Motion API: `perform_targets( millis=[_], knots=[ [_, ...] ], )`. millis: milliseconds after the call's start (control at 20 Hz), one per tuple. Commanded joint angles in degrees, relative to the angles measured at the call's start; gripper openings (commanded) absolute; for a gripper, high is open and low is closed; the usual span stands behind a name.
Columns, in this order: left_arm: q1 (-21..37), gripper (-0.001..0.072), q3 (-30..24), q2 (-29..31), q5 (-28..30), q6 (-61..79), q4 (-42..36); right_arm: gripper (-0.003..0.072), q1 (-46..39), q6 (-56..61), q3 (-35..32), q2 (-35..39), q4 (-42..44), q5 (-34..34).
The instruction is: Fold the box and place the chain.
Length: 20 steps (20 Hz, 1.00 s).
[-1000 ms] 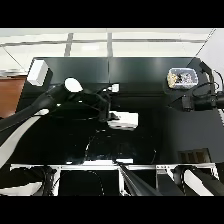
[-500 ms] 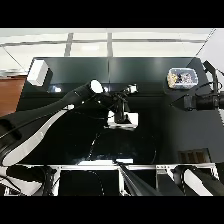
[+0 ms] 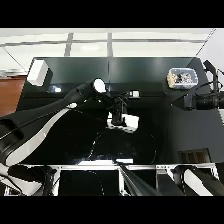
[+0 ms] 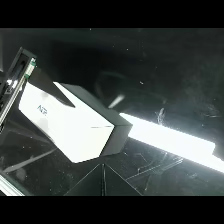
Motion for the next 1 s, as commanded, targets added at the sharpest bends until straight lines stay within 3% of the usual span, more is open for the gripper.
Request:
perform_targets(
  millis=[0, 200, 250, 350, 500, 700, 800, 950],
  knots=[
    [-1.03, 0.0708, 1.51, -0.02, -1.05, -1.16, 9.33, 0.0014, -0.04, -0.02, 0.04, 0.04, 0.00, 0.00],
    [-3.39, 0.0668, 1.49, -0.26, 1.55, -1.27, 13.46, 0.0014, -0.04, -0.04, 0.04, 0.04, -0.02, -0.04],
    [-3.74, 0.0598, 1.57, -0.24, 2.93, -2.23, 13.62, 0.0014, -0.04, -0.02, 0.04, 0.04, 0.00, 0.02],
    [-3.80, 0.0331, 3.23, -0.04, 1.27, -10.86, 17.29, 0.0014, -0.04, -0.02, 0.04, 0.04, 0.00, -0.09],
    [-0.87, 0.0330, 5.16, 3.17, -4.02, -25.77, 26.77, 0.0014, -0.04, -0.02, 0.04, 0.04, 0.02, -0.37],
    [11.23, 0.0331, 3.78, 10.58, -13.90, -45.18, 36.81, 0.0014, -0.04, -0.02, 0.04, 0.04, 0.02, -0.44],
    [21.88, 0.0331, 0.85, 13.94, -17.14, -50.73, 37.31, 0.0014, -0.04, -0.02, 0.04, 0.04, 0.02, -0.46],
    [38.47, 0.0331, -3.06, 16.48, -16.57, -53.94, 37.31, 0.0014, -0.02, 0.00, 0.04, 0.04, 0.04, -1.29]
  ],
)
